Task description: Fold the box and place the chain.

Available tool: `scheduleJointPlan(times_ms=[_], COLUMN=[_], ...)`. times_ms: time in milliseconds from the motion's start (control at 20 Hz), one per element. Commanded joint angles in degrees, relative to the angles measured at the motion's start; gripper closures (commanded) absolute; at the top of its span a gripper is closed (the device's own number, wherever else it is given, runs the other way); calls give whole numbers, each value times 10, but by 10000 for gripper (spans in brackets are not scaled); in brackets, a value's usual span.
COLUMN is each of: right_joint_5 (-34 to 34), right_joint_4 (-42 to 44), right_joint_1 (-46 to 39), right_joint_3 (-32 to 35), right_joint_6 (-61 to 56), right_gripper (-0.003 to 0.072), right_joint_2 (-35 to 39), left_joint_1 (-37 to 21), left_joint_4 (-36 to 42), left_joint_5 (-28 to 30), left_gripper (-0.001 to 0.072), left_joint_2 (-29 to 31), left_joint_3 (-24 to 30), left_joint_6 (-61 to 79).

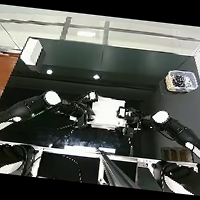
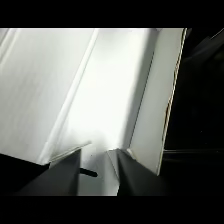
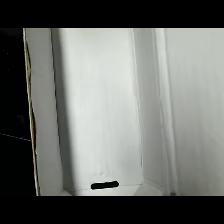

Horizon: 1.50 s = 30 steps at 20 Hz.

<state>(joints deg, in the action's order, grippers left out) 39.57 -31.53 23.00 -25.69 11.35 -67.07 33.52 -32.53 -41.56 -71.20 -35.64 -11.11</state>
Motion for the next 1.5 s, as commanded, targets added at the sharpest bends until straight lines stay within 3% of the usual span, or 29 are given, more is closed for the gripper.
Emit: scheduleJointPlan(times_ms=[0, 100, 150, 250, 350, 450, 650, 800, 1000, 1100, 1300, 1450], right_joint_5=[0, 0, 0, 0, 0, 0, 1, 0, 0, 0, 1, 1], right_joint_4=[0, 0, 0, 0, 0, 0, 0, 0, 0, 0, 0, 0], right_joint_1=[0, 0, 0, 0, 0, 0, 0, 0, 0, 0, 0, 0], right_joint_3=[0, 0, 0, 0, 0, 0, 0, 0, 0, 0, 0, 0], right_joint_6=[0, 0, 0, 0, 0, 0, 0, 0, 0, 0, 0, 0], right_gripper=[494, 494, 494, 494, 494, 494, 494, 494, 494, 494, 494, 494], right_joint_2=[0, 0, 0, 0, 0, 0, 0, 0, 0, 0, 0, 0], left_joint_1=[1, 7, 13, 23, 28, 23, -41, -122, -236, -272, -313, -324], left_joint_4=[4, -4, -5, -9, -23, -45, -167, -165, -189, -221, -216, -120], left_joint_5=[2, 4, 10, 12, 12, 3, -99, -177, -202, -211, -200, -193], left_gripper=[298, 472, 480, 271, 409, 681, 686, 686, 686, 686, 686, 686], left_joint_2=[-2, -2, -2, -2, -2, 0, 49, 120, 177, 166, 99, 31], left_joint_3=[0, 0, 0, 0, 0, -3, -25, -25, -24, -20, 24, 62], left_joint_6=[4, 5, 5, 5, 4, -17, -172, -194, -331, -398, -712, -680])
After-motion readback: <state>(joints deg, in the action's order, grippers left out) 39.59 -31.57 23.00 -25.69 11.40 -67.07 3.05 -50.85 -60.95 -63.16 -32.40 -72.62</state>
